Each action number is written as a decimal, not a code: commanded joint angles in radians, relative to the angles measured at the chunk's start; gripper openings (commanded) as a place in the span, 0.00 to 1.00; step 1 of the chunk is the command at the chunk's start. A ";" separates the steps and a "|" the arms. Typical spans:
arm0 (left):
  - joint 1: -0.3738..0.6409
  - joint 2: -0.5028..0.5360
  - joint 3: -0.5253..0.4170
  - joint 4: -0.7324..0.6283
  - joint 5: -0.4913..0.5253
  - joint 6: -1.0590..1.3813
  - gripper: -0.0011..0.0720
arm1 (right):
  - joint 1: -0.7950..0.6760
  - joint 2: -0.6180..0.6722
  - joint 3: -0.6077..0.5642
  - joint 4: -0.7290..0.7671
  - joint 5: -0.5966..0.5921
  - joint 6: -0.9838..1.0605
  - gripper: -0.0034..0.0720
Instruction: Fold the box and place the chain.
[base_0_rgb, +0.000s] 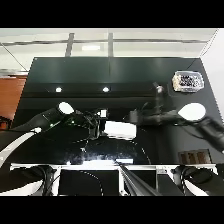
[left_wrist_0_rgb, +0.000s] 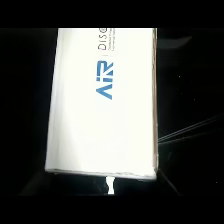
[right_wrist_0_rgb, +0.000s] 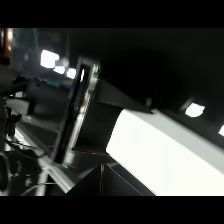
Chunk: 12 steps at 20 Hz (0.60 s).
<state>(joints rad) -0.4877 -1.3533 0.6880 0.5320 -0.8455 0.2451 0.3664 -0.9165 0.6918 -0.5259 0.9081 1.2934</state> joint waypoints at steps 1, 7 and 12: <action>0.030 0.053 0.000 0.073 0.000 -0.068 0.99 | -0.216 0.126 0.085 -0.129 0.189 0.000 0.06; 0.041 0.158 0.003 0.127 -0.081 -0.226 0.98 | -0.504 0.162 0.099 -0.176 0.281 -0.011 0.06; -0.127 0.094 0.122 0.114 -0.024 -0.235 0.98 | -0.522 0.161 0.099 -0.314 0.286 -0.002 0.06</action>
<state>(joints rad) -0.5392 -1.2324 0.7521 0.6502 -0.9054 0.0334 -0.1276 -0.7589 0.7887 -0.7654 1.1759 1.2869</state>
